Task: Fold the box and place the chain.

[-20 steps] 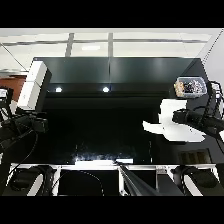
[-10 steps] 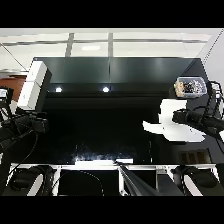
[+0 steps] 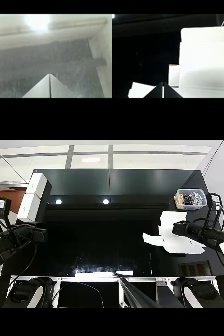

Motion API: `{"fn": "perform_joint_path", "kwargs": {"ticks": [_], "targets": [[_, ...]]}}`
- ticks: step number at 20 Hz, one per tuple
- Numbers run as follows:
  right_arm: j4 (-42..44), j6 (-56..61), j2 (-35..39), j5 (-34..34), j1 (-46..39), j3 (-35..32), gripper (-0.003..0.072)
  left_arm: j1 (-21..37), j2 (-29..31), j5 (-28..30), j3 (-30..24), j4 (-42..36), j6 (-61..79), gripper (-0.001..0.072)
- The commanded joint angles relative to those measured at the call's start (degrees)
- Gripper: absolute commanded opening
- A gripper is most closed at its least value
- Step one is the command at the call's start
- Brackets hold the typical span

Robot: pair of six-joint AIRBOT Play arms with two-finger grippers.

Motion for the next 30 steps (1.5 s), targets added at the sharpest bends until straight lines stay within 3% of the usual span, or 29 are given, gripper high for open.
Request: {"fn": "perform_joint_path", "kwargs": {"ticks": [1, 5, 6, 7, 8, 11, 13, 15, 18, 20, 21, 22, 26, 29, 30], "targets": [[0.1, 0.0, 0.1, -0.4, 0.0, 0.0, 0.0035, 0.1, 0.0, 6.4, -0.1, -0.1, 0.0, 0.0031], [0.1, 0.0, 0.1, -3.1, 0.0, 0.0, 0.0036, 0.0, -0.2, 10.7, -0.3, -0.3, 0.0, 0.0035], [-0.1, 0.0, 0.0, -4.5, 0.0, 0.0, 0.0048, 0.0, -0.7, 11.9, -0.6, -0.3, 0.0, 0.0154], [-0.2, 0.0, 0.0, -6.1, 0.0, 0.0, 0.0405, 0.0, -1.5, 12.0, -0.6, -0.4, 0.0, 0.0517], [-0.2, 0.6, -0.1, -7.3, 0.0, 0.0, 0.0705, 0.0, -2.5, 11.8, -0.6, -0.9, -0.2, 0.0707], [-11.5, 7.4, -1.2, -4.7, -6.6, 2.4, 0.0703, 0.0, -6.2, 11.9, -0.5, -1.6, -0.2, 0.0709], [-19.8, 7.2, -5.1, 0.7, -20.5, 6.4, 0.0703, 0.0, -7.5, 11.8, -0.4, -3.4, -0.2, 0.0709], [-20.1, 1.4, -10.9, 1.2, -37.1, 9.8, 0.0703, 0.0, -8.3, 11.8, -0.5, -4.8, -0.2, 0.0708], [-5.7, -9.6, -21.0, 3.6, -58.3, 14.0, 0.0702, 0.0, -9.6, 11.8, -0.5, -4.8, 0.0, 0.0708], [18.6, -36.5, -27.1, 12.0, -66.2, 16.0, 0.0701, 0.0, -10.4, 11.8, -0.5, -4.8, 0.0, 0.0708], [28.5, -44.2, -30.0, 15.0, -67.6, 16.4, 0.0700, 0.0, -10.8, 11.8, -0.5, -4.8, 0.0, 0.0708], [31.1, -44.5, -33.2, 16.3, -67.7, 17.2, 0.0700, 0.0, -11.0, 11.8, -0.5, -4.8, 0.0, 0.0708], [23.3, -40.0, -49.7, 30.5, -67.1, 23.1, 0.0701, 0.0, -11.6, 11.7, -0.5, -4.8, 0.0, 0.0708], [23.4, -40.1, -57.8, 37.9, -67.0, 26.9, 0.0699, 0.0, -11.7, 11.5, -0.5, -4.7, 0.0, 0.0708], [23.4, -40.1, -59.8, 39.5, -67.0, 28.0, 0.0611, 0.0, -11.7, 11.6, -0.5, -4.7, 0.0, 0.0708]]}}
